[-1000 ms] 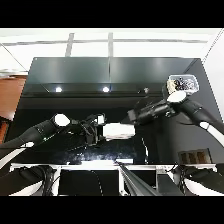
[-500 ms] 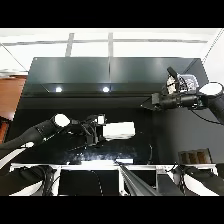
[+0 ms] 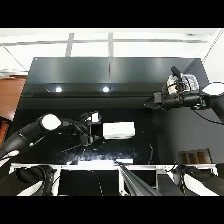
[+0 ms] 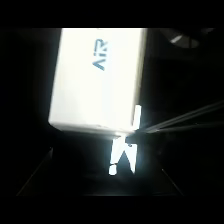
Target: Fold the box and place the chain.
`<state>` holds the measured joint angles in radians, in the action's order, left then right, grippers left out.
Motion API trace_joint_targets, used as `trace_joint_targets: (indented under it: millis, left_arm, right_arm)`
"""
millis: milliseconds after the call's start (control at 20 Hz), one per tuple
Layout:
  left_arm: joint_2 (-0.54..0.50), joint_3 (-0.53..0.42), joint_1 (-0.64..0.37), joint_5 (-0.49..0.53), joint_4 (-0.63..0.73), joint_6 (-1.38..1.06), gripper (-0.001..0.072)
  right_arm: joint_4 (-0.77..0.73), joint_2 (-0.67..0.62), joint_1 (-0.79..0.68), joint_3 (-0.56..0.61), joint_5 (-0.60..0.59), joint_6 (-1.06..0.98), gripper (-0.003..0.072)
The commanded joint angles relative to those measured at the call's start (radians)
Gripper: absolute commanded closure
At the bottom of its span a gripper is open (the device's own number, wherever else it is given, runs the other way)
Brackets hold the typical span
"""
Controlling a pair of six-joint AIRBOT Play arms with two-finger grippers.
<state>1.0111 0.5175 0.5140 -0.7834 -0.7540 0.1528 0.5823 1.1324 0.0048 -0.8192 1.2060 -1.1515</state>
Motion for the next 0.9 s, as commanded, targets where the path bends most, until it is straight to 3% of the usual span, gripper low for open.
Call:
trace_joint_targets:
  millis: [0, 350, 550, 850]
  left_arm:
    - [-0.089, 0.001, -0.031, -0.141, -0.081, 0.164, -0.0001]
    - [-0.13, 0.058, -0.034, -0.095, -0.036, 0.198, -0.0001]
    - [-0.048, 0.082, -0.009, -0.013, 0.051, 0.161, 0.0]
    - [0.116, 0.152, 0.158, 0.139, 0.09, 0.131, 0.0001]
  right_arm:
    - [0.002, -0.001, -0.001, -0.001, -0.003, -0.001, 0.0662]
    - [-0.003, -0.001, 0.0, -0.001, -0.002, -0.001, 0.0662]
    - [-0.002, -0.001, 0.0, -0.001, -0.002, 0.0, 0.0662]
    - [-0.002, -0.001, -0.001, -0.001, -0.002, -0.001, 0.0662]
